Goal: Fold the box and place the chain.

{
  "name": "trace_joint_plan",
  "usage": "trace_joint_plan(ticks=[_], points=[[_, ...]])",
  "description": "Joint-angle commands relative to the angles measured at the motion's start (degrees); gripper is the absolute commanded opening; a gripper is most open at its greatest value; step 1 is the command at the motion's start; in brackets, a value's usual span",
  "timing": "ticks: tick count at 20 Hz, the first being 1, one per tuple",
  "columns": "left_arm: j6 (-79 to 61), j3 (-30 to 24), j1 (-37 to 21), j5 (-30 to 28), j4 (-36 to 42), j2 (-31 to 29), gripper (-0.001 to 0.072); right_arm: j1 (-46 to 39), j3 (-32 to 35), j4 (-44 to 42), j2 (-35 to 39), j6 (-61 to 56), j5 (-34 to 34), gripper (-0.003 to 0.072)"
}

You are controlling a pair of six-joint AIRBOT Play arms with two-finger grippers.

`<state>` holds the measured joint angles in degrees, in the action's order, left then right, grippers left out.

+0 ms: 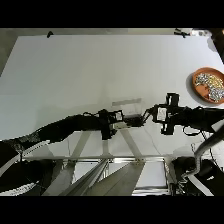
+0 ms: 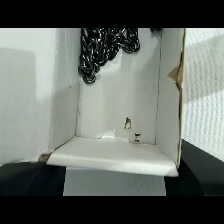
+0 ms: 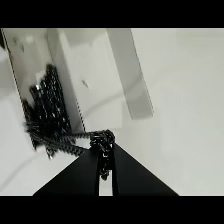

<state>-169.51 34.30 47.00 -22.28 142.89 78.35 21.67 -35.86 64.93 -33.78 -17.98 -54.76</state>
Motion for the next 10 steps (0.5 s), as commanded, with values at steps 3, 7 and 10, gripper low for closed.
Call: trace_joint_plan(ticks=[3, 7, 10], points=[[0.0, 0.0, 0.0, 0.0, 0.0, 0.0, 0.0257, 0.0, 0.0, -12.6, 1.7, 0.0, 1.4, 0.0013], [0.0, 0.0, 0.0, 0.0, 0.0, 0.0, 0.0257, 0.0, 0.0, -17.2, 0.9, 0.0, 2.7, 0.0013], [0.0, 0.0, 0.0, 0.0, 0.0, 0.0, 0.0257, 0.0, 0.0, -19.5, -2.2, 0.0, 2.4, 0.0014]])
